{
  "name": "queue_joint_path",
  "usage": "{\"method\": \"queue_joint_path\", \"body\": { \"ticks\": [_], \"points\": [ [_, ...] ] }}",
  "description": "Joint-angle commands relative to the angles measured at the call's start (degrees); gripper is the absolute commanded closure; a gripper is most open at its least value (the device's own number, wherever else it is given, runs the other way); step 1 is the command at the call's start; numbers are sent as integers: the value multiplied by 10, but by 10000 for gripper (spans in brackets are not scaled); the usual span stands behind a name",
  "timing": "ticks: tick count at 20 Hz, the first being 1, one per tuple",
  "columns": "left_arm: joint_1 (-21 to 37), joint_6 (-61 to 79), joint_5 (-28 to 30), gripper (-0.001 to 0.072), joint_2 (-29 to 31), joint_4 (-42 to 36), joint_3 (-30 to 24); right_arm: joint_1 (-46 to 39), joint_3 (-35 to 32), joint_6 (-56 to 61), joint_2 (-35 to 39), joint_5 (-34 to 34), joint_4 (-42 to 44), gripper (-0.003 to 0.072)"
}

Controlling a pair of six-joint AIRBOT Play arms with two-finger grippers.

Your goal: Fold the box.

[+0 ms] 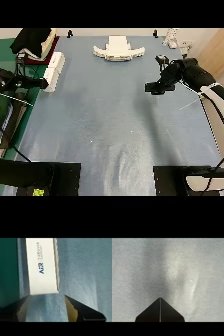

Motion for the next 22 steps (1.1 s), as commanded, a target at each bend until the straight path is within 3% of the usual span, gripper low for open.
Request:
{"method": "queue_joint_path", "body": {
  "ticks": [1, 5, 9, 16, 22],
  "points": [
    [1, -44, -94, 15, 85, 58, 0, 0, 0, 0, 0, 0, 0, 681],
    [-36, -65, -222, 16, 165, 50, 0, 0, 0, 0, 0, 0, 0, 682],
    [-147, -66, -312, 16, 179, -1, -1, 0, 0, 0, 0, 0, 0, 682],
    [-350, -111, -313, 16, 145, -24, -3, 0, 0, 0, 0, 0, 0, 682],
    [-410, -111, -298, 16, 137, -25, -3, 0, 0, 0, 0, 0, 0, 682]
  ]
}}
